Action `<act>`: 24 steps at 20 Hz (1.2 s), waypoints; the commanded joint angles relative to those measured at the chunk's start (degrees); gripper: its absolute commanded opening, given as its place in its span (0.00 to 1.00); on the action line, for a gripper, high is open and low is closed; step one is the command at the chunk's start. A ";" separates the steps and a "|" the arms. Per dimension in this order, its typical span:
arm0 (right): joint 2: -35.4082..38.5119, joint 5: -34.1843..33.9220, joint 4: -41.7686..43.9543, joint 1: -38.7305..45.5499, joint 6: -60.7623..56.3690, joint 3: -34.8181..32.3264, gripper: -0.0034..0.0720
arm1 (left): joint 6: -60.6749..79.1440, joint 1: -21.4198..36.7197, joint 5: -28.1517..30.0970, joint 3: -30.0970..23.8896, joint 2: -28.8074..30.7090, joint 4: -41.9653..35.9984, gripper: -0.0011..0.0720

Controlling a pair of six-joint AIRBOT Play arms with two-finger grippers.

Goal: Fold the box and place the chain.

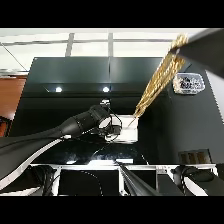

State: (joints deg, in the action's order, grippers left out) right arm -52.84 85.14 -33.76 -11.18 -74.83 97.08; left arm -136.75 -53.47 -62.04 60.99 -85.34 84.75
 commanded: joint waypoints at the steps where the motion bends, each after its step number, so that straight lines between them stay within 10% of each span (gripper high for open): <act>1: 0.02 6.47 -2.23 -0.07 -0.39 -3.87 0.05 | 0.00 0.04 0.00 0.00 0.02 0.04 0.05; 24: -0.44 -12.57 -5.70 -9.33 0.28 -47.08 0.05 | 0.00 0.02 0.00 0.00 0.00 0.02 0.05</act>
State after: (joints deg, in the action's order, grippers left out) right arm -53.08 76.77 -39.13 -18.94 -74.52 54.92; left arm -136.75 -53.47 -62.06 60.97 -85.36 84.77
